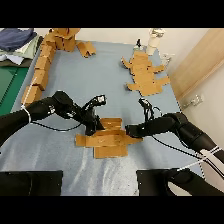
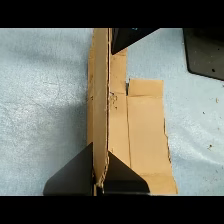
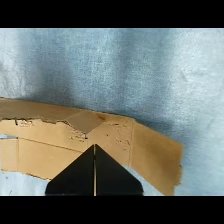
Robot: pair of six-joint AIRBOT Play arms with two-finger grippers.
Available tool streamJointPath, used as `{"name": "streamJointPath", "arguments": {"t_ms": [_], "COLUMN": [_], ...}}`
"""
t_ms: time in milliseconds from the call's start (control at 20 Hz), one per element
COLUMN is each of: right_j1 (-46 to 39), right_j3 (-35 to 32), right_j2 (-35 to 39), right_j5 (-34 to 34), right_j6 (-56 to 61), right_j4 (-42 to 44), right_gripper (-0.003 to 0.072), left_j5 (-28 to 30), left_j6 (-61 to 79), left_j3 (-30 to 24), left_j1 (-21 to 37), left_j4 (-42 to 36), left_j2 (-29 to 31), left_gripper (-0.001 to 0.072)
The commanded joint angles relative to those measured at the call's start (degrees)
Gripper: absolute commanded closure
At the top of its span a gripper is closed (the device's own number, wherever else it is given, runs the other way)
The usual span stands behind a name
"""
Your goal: Fold the box.
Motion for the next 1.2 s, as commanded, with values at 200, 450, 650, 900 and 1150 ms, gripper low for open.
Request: {"name": "streamJointPath", "arguments": {"t_ms": [200,450,650,900,1150], "right_j1": [10.7,40.0,54.8,55.3,55.3], "right_j3": [0.1,-0.2,-4.7,-7.9,-7.9], "right_j2": [4.9,13.2,11.3,3.9,-1.4], "right_j5": [-5.5,-6.5,-5.7,-2.0,2.0], "right_j6": [-3.7,10.3,10.5,10.4,10.5], "right_j4": [-2.1,-25.5,-39.8,-44.2,-48.0], "right_gripper": [0.0686,0.0684,0.0310,0.0280,0.0281], "left_j5": [-0.4,-0.4,-0.4,-0.3,-0.4], "left_j6": [0.0,0.0,0.0,0.0,0.0], "left_j3": [0.0,0.0,0.0,0.0,0.0], "left_j1": [0.0,0.0,0.0,0.0,0.0], "left_j4": [-0.2,-0.2,-0.2,-0.2,-0.2], "left_j2": [0.0,0.0,0.0,0.0,0.0], "left_gripper": [0.0696,0.0697,0.0696,0.0697,0.0696]}}
